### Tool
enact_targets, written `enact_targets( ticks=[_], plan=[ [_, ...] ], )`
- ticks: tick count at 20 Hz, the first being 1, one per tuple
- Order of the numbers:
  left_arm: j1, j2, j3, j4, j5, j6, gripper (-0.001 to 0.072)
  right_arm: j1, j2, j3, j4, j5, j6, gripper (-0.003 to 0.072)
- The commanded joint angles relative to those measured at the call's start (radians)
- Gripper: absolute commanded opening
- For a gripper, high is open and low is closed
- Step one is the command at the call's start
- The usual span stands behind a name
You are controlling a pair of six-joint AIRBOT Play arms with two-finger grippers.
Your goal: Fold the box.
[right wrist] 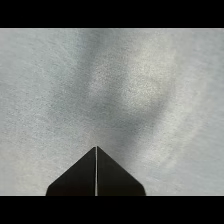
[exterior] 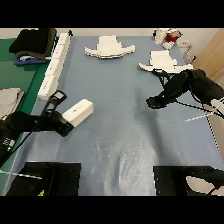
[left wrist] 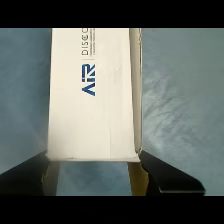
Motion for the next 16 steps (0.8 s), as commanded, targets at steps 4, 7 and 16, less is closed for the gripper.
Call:
enact_targets(
  ticks=[4,7,16],
  plan=[
    [0.326,0.067,-0.032,0.16,0.008,-0.101,0.054,-0.001,-0.001,0.001,0.0,0.0,0.0,0.0015],
    [0.424,0.063,-0.053,0.214,0.089,-0.107,0.054,-0.001,-0.001,0.001,0.0,0.0,0.0,0.0015],
    [0.539,-0.214,-0.041,0.17,0.299,-0.074,0.054,-0.001,-0.001,0.001,0.0,0.0,0.0,0.0015]
  ],
)
